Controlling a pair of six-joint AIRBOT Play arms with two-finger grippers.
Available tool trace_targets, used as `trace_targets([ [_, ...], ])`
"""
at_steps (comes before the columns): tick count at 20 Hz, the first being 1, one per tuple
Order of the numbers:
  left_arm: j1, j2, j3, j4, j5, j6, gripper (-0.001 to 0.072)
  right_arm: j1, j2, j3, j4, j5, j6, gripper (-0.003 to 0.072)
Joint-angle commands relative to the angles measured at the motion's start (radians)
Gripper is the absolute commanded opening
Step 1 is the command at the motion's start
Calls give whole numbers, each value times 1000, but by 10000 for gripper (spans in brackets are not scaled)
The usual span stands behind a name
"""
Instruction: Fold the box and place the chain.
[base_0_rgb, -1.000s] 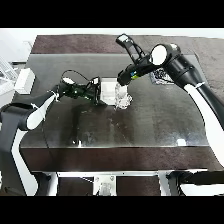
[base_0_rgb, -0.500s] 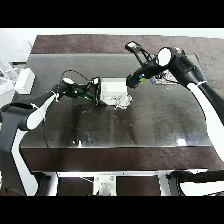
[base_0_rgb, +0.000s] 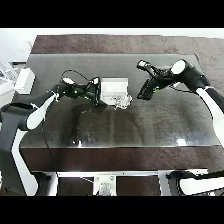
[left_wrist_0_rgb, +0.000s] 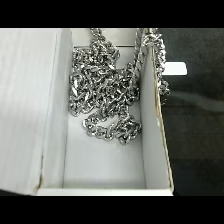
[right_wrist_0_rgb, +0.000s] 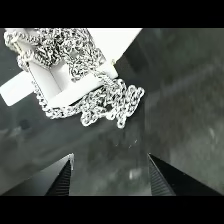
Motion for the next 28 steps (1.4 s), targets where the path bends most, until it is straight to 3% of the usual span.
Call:
trace_targets([
  [1,1,1,0,0,1,0,472,-64,-27,-57,214,-43,-326,563],
  [4,1,1,0,0,1,0,472,-61,-90,-56,269,-42,-468,627],
  [12,1,1,0,0,2,0,472,-18,-189,-50,316,-40,-594,627],
  [19,1,1,0,0,2,0,472,23,-255,35,288,-39,-587,627],
  [24,1,1,0,0,1,0,472,25,-258,38,177,-10,-539,625],
  [25,1,1,0,0,1,0,472,25,-258,38,172,-8,-539,589],
  [28,1,1,0,0,1,0,471,25,-258,38,157,-8,-531,365],
])
